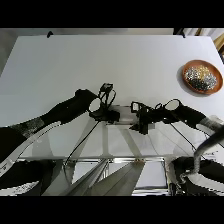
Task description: Fold the box and place the chain.
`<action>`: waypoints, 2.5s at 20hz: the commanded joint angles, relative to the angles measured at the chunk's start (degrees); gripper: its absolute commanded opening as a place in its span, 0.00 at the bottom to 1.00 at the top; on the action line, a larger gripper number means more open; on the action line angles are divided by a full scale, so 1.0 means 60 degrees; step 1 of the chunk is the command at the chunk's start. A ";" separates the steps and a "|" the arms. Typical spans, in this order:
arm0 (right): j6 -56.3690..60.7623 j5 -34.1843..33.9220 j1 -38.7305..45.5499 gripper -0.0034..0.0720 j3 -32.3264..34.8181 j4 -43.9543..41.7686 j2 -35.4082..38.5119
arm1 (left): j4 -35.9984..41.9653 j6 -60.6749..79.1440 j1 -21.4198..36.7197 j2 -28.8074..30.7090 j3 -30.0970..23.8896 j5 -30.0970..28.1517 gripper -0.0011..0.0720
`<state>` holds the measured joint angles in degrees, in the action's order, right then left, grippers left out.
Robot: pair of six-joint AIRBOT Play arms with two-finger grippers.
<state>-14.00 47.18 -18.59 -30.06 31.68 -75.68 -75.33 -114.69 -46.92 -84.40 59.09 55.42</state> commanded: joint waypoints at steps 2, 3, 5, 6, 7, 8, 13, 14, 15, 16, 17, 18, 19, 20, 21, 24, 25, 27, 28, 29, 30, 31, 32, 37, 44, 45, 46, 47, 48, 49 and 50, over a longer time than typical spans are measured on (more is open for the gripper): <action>0.0004 -0.0004 -0.0004 0.58 0.0004 -0.0004 0.0007 | -0.0426 -0.0208 -0.0018 -0.0532 0.0517 0.0812 0.56; 0.0004 -0.0004 -0.0004 0.58 0.0004 0.0000 0.0007 | -0.0375 -0.0222 -0.0022 -0.0663 0.0634 0.0914 0.56; 0.0004 -0.0004 -0.0004 0.58 0.0004 -0.0004 0.0007 | -0.0095 -0.0226 -0.0022 -0.0805 0.0688 0.0907 0.55; 0.0004 0.0000 -0.0004 0.58 0.0004 0.0000 0.0007 | -0.0026 -0.0226 -0.0022 -0.0838 0.0688 0.0911 0.55; 0.0004 -0.0004 -0.0004 0.58 0.0004 0.0000 0.0007 | -0.0029 -0.0237 -0.0018 -0.0852 0.0688 0.0911 0.49; 0.0004 -0.0004 -0.0004 0.58 0.0004 0.0000 0.0007 | -0.0026 -0.0248 -0.0018 -0.0852 0.0688 0.0914 0.38; 0.0004 -0.0004 -0.0004 0.58 0.0004 -0.0004 0.0007 | -0.0029 -0.0539 -0.0018 -0.0852 0.0688 0.0911 0.18; 0.0004 -0.0004 -0.0004 0.58 0.0004 0.0000 0.0007 | -0.0033 -0.0699 -0.0018 -0.0852 0.0688 0.0911 0.02; 0.0004 -0.0004 -0.0004 0.58 0.0004 0.0000 0.0007 | -0.0033 -0.0831 -0.0022 -0.0852 0.0688 0.0911 0.02; 0.0004 -0.0004 -0.0004 0.58 0.0004 0.0000 0.0007 | -0.0033 -0.0991 -0.0033 -0.0852 0.0688 0.0911 0.02; 0.0004 -0.0004 -0.0004 0.58 0.0004 0.0000 0.0007 | -0.0036 -0.1155 -0.0051 -0.0852 0.0688 0.0911 0.02; 0.0004 -0.0004 -0.0004 0.58 0.0004 0.0000 0.0007 | -0.0036 -0.1264 -0.0058 -0.0852 0.0688 0.0907 0.02; 0.0004 -0.0004 -0.0004 0.58 0.0004 0.0000 0.0007 | -0.0040 -0.1290 -0.0087 -0.0852 0.0688 0.0907 0.06; 0.0004 -0.0004 -0.0004 0.58 0.0004 0.0000 0.0007 | -0.0066 -0.1290 -0.0124 -0.0852 0.0688 0.0903 0.21; 0.0004 -0.0004 -0.0004 0.58 0.0004 0.0000 0.0007 | -0.0076 -0.1290 -0.0175 -0.0852 0.0688 0.0856 0.40; 0.0004 -0.0004 -0.0004 0.58 0.0004 0.0000 0.0007 | -0.0131 -0.1293 -0.0240 -0.0852 0.0688 0.0699 0.39; 0.0004 -0.0004 -0.0004 0.58 0.0004 0.0000 0.0007 | -0.0153 -0.1293 -0.0255 -0.0852 0.0688 0.0692 0.38; 0.0004 -0.0004 -0.0004 0.58 0.0004 0.0000 0.0007 | -0.0288 -0.1362 -0.0288 -0.0852 0.0688 0.0699 0.15; 0.0004 -0.0004 -0.0004 0.58 0.0004 0.0000 0.0007 | -0.0321 -0.1359 -0.0291 -0.0852 0.0688 0.0699 0.04; 0.0004 -0.0004 -0.0004 0.58 0.0004 0.0000 0.0007 | -0.0321 -0.1362 -0.0291 -0.0852 0.0688 0.0703 0.02; 0.0004 0.0000 -0.0004 0.58 0.0004 0.0000 0.0007 | -0.0324 -0.1362 -0.0291 -0.0852 0.0688 0.0721 0.02; 0.0004 -0.0004 -0.0004 0.58 0.0004 0.0000 0.0007 | -0.0368 -0.1399 -0.0291 -0.0852 0.0688 0.0739 0.02; 0.0004 -0.0004 -0.0004 0.58 0.0004 0.0000 0.0007 | -0.0397 -0.1515 -0.0291 -0.0852 0.0688 0.0754 0.02; 0.0004 -0.0004 -0.0004 0.58 0.0004 0.0000 0.0007 | -0.0397 -0.1701 -0.0291 -0.0834 0.0688 0.0776 0.07; 0.0004 0.0000 -0.0004 0.58 0.0004 -0.0004 0.0007 | -0.0193 -0.0058 -0.0022 -0.0280 0.0685 0.1024 0.42; 0.0004 -0.0004 -0.0004 0.58 0.0004 0.0000 0.0007 | -0.0120 0.0248 0.0047 -0.0164 0.0681 0.1228 0.42; 0.0004 -0.0004 -0.0004 0.58 0.0004 0.0000 0.0007 | -0.0033 0.0652 0.0127 -0.0018 0.0681 0.1461 0.42; 0.0004 -0.0004 -0.0004 0.58 0.0004 0.0000 0.0007 | 0.0015 0.1053 0.0229 0.0135 0.0681 0.1647 0.42; 0.0004 -0.0004 -0.0004 0.58 0.0004 -0.0004 0.0007 | 0.0047 0.1490 0.0361 0.0335 0.0681 0.1832 0.42; 0.0004 -0.0004 -0.0004 0.58 0.0004 -0.0004 0.0007 | 0.0106 0.1945 0.0510 0.0543 0.0681 0.1985 0.42; 0.0004 -0.0004 -0.0004 0.58 0.0004 -0.0004 0.0007 | 0.0193 0.2557 0.0699 0.0809 0.0681 0.2171 0.42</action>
<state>-14.02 47.07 -18.59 -30.04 31.64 -75.68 -75.31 -108.57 -44.88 -82.67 63.22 64.79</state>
